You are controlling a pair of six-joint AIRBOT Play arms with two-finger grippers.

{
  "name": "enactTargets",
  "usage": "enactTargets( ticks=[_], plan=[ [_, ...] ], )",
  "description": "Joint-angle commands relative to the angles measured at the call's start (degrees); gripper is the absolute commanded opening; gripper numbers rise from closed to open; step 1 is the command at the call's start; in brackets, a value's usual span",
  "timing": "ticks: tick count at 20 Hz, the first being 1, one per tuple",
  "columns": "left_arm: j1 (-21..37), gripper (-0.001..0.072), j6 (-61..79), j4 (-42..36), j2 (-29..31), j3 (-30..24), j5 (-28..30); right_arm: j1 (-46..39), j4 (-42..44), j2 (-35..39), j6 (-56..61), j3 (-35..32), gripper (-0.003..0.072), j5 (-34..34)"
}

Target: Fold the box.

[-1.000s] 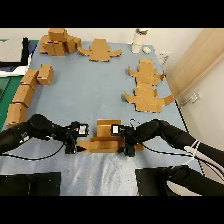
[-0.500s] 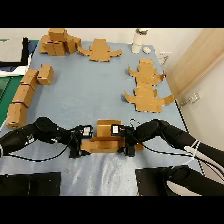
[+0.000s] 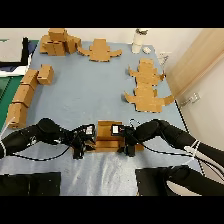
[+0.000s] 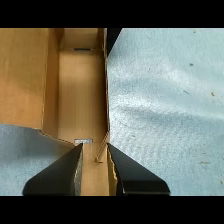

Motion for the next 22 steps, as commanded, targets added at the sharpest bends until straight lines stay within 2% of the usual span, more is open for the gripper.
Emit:
enactTargets(
  ticks=[1,4,9,13,17,22],
  plan=[
    [-0.28,0.0222,0.33,-0.15,-0.42,-0.02,1.07,0.04,0.02,0.04,-0.02,0.07,0.052,0.02],
    [-0.59,0.0222,1.95,0.2,-0.63,-0.02,1.11,0.04,0.02,0.04,-0.02,0.07,0.052,0.02],
    [-0.04,0.0251,-2.38,6.58,0.72,-0.04,0.61,0.07,0.02,0.04,-0.02,0.07,0.052,0.02],
    [0.79,0.0252,-1.38,5.95,1.75,-0.02,0.5,0.07,0.02,0.04,-0.02,0.07,0.052,0.02],
    [-0.96,0.025,3.48,0.83,1.73,-0.02,-0.02,0.07,0.02,0.04,-0.02,0.07,0.052,0.02],
    [-0.85,0.025,-0.59,3.72,1.75,-0.11,1.07,0.07,0.02,0.04,-0.02,0.07,0.052,0.02]
  ],
)
